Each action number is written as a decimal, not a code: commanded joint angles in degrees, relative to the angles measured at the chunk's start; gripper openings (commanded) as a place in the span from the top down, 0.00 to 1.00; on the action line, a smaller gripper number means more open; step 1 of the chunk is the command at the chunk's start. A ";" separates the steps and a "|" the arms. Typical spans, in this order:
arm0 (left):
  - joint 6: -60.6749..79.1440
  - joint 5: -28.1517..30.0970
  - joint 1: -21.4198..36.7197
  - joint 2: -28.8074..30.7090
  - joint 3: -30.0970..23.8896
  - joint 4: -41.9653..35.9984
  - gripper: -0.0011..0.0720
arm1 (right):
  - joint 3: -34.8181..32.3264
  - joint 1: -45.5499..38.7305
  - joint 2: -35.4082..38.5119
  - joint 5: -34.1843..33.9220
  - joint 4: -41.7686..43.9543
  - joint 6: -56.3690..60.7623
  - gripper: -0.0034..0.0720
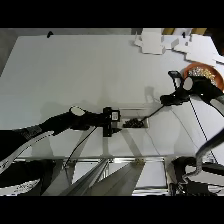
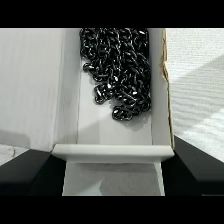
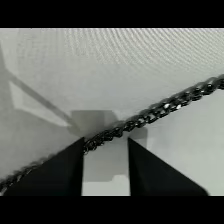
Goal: Fold the box and place the chain.
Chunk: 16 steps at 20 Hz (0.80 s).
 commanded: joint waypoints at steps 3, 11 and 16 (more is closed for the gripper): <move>0.02 0.02 0.00 -0.02 0.00 0.02 0.79 | -0.04 0.02 0.37 2.60 0.31 -0.90 0.93; 0.02 0.00 0.00 -0.02 0.00 0.02 0.79 | -0.09 2.73 18.36 11.76 2.73 -1.51 0.94; 0.00 0.02 0.00 -0.02 0.00 0.02 0.79 | -1.95 13.51 31.74 19.15 3.85 -1.05 0.94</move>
